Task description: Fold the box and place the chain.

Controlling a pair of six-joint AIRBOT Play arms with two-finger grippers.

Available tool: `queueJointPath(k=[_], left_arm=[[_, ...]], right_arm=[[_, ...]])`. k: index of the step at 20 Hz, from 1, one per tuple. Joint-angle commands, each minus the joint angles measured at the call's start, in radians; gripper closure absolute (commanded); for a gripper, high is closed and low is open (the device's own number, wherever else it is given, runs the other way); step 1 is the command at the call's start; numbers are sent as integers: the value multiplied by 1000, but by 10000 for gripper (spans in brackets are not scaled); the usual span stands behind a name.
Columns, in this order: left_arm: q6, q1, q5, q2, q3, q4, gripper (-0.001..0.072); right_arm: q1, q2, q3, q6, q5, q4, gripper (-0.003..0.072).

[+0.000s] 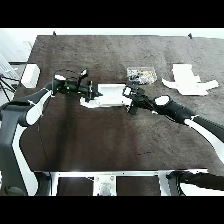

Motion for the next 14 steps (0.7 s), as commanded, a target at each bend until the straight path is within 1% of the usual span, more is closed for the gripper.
queueJointPath(k=[1,3,8,14], left_arm=[[0,0,0,1,0,1,689],[0,0,0,1,0,0,689],[0,0,0,1,0,0,689],[0,0,-1,1,0,-2,689]], right_arm=[[-19,-16,27,-37,53,5,35],[-42,-42,61,-56,127,6,35],[-89,-60,101,-69,190,9,34],[-119,-113,147,-109,243,9,35]])
